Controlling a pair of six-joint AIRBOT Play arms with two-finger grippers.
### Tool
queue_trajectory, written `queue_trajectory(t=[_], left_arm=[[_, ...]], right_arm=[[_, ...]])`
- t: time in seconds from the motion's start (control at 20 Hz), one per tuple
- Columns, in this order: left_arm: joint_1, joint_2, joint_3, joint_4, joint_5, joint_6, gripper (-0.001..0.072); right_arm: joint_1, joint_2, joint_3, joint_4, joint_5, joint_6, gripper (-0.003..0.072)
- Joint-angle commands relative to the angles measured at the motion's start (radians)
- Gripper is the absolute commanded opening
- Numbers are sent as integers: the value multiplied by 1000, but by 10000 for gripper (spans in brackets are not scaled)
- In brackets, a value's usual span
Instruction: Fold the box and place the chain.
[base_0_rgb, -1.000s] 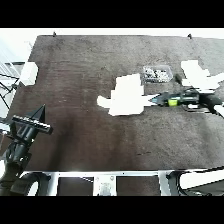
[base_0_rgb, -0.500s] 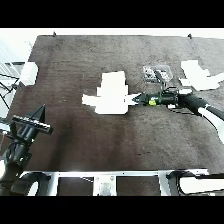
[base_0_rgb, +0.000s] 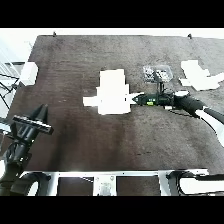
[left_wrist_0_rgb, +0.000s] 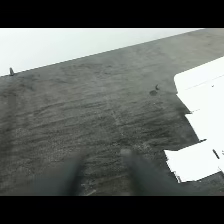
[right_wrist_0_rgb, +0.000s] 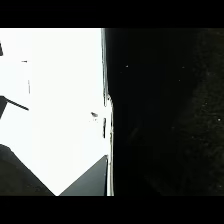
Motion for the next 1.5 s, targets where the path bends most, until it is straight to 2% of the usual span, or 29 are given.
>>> queue_trajectory(t=[0.0, 0.05, 0.25, 0.35, 0.5, 0.6, 0.75, 0.95, 1.15, 1.25, 1.45], left_arm=[[0, 0, 1, 0, -35, -1, 623], [0, -1, 0, 0, -60, -1, 596], [0, -2, 23, 0, -111, -4, 594], [0, -51, 56, 0, -110, -5, 594], [0, -238, 150, 0, -140, -3, 594], [0, -427, 245, 0, -177, -4, 594], [0, -734, 434, 0, -283, -6, 594], [0, -1080, 724, 60, -413, -138, 593], [0, -1347, 1058, 407, -583, -525, 594], [0, -1471, 1238, 590, -707, -725, 593], [-1, -1694, 1563, 724, -967, -935, 593]], right_arm=[[3, -2, -24, 63, -42, -40, 11], [3, -2, -34, 93, -42, -55, 11], [21, -2, -65, 174, -61, -87, 11], [37, -2, -66, 180, -84, -106, 11], [47, -2, -66, 200, -91, -165, 11], [47, -2, -67, 201, -109, -161, 12], [50, -2, -67, 201, -110, -161, 12], [51, -2, -69, 201, -117, -161, 12], [51, -2, -78, 201, -118, -162, 12], [51, -2, -87, 217, -118, -162, 12], [51, -2, -90, 220, -118, -166, 12]])
